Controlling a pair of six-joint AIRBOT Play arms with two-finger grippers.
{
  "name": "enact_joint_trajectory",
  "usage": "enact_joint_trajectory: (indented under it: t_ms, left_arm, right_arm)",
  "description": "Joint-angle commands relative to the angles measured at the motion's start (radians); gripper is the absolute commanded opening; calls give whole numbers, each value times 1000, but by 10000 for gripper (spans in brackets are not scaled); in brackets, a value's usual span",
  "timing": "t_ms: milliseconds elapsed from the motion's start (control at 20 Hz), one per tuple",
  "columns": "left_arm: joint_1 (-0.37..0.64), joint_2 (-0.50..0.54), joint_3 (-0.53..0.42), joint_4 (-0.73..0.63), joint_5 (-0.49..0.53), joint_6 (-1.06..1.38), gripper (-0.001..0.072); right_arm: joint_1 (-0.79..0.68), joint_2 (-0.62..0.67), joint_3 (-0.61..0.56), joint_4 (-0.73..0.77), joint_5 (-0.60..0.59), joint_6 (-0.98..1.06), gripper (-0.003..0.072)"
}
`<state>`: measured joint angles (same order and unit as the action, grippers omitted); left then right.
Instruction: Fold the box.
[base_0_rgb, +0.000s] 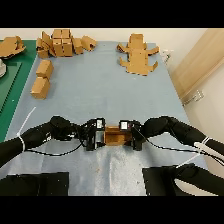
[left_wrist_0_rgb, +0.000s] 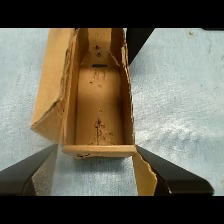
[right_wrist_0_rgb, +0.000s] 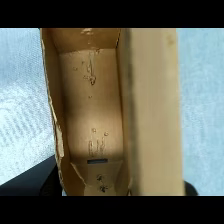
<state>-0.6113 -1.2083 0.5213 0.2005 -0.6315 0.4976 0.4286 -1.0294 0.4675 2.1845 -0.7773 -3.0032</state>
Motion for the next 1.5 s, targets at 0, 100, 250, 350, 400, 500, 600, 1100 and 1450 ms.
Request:
enact_joint_trajectory:
  t_ms: [0, 100, 250, 350, 400, 500, 600, 1100, 1450]
  left_arm:
    - [-6, 0, -1, -17, 10, 0, 696]
    - [-6, 0, -1, -17, 1, 0, 695]
    - [-26, -6, -1, -16, 5, 0, 695]
    - [-49, -23, 2, -10, 21, -3, 695]
    - [-61, -25, 5, -14, 43, -5, 696]
    - [-78, -28, 8, -14, 67, -13, 695]
    - [-94, -28, 8, -13, 69, -17, 694]
    - [-105, -28, 8, -10, 83, -20, 519]
    - [-105, -28, 8, -10, 82, -20, 519]
  right_arm:
    - [0, 0, 1, 5, -2, 0, 527]
    - [0, 0, 1, 5, -2, 0, 527]
    - [0, 0, 1, 5, -2, 0, 527]
    - [0, 0, 1, 4, -2, 0, 527]
    - [0, 0, 1, 4, -3, 0, 527]
    - [0, 0, 1, 4, -2, 0, 527]
    - [0, 0, 1, 4, -3, 0, 527]
    - [0, 0, 1, 3, -2, 0, 527]
    - [0, 0, 1, 3, -2, 0, 527]
